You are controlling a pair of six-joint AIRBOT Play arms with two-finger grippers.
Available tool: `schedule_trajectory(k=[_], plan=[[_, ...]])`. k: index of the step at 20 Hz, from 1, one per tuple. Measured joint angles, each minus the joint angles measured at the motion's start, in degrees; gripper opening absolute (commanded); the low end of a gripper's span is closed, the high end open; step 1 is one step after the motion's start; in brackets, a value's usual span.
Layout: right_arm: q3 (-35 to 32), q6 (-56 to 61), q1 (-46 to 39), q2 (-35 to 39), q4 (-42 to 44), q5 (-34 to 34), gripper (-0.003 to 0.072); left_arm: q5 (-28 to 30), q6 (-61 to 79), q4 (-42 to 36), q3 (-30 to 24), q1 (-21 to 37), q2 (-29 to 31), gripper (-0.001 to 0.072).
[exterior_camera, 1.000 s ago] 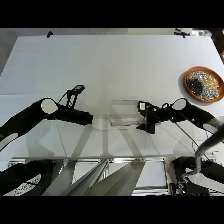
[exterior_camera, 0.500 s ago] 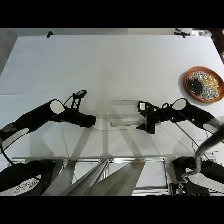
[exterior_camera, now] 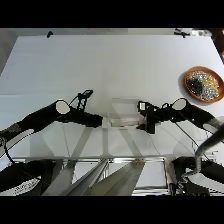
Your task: Fold the box and place the chain.
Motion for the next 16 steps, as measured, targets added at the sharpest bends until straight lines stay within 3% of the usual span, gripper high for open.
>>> schedule_trajectory(k=[16], plan=[[0.02,-0.2,0.0,0.0,-0.37,-0.07,0.0341,-4.59,0.11,-3.02,5.29,-2.16,0.26,0.0335]])
